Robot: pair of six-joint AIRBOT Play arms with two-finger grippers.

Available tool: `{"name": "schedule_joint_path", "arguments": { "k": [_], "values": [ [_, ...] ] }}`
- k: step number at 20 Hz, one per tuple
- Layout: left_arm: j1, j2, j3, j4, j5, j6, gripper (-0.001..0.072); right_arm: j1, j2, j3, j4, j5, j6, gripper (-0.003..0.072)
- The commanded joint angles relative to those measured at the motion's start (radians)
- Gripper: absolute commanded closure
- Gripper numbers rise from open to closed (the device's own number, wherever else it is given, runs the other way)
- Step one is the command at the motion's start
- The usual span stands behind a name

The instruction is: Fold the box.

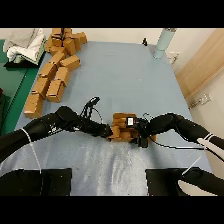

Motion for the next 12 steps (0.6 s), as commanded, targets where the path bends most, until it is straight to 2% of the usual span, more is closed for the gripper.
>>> {"name": "schedule_joint_path", "arguments": {
  "k": [1, 2, 4, 7, 8, 12],
  "values": [
    [-0.005, -0.002, 0.001, -0.013, 0.044, 0.004, 0.0355, 0.001, 0.0, 0.0, 0.0, 0.0, 0.0, 0.0198],
    [-0.006, -0.005, 0.001, -0.015, 0.065, 0.0, 0.0352, 0.001, 0.0, 0.0, 0.0, 0.0, 0.0, 0.0198],
    [-0.007, -0.014, 0.001, -0.019, 0.06, -0.05, 0.0286, 0.001, 0.0, 0.0, 0.0, 0.0, 0.0, 0.0198],
    [-0.052, -0.032, 0.022, 0.057, 0.072, -0.181, 0.0286, 0.001, 0.0, 0.0, 0.0, 0.0, 0.0, 0.0198],
    [-0.079, -0.037, 0.042, 0.13, 0.089, -0.258, 0.0286, 0.001, 0.0, 0.0, 0.0, 0.0, 0.0, 0.0199],
    [-0.192, -0.083, 0.169, 0.589, 0.085, -0.703, 0.0286, 0.001, 0.0, 0.0, 0.0, 0.0, 0.0, 0.0198]
  ]
}}
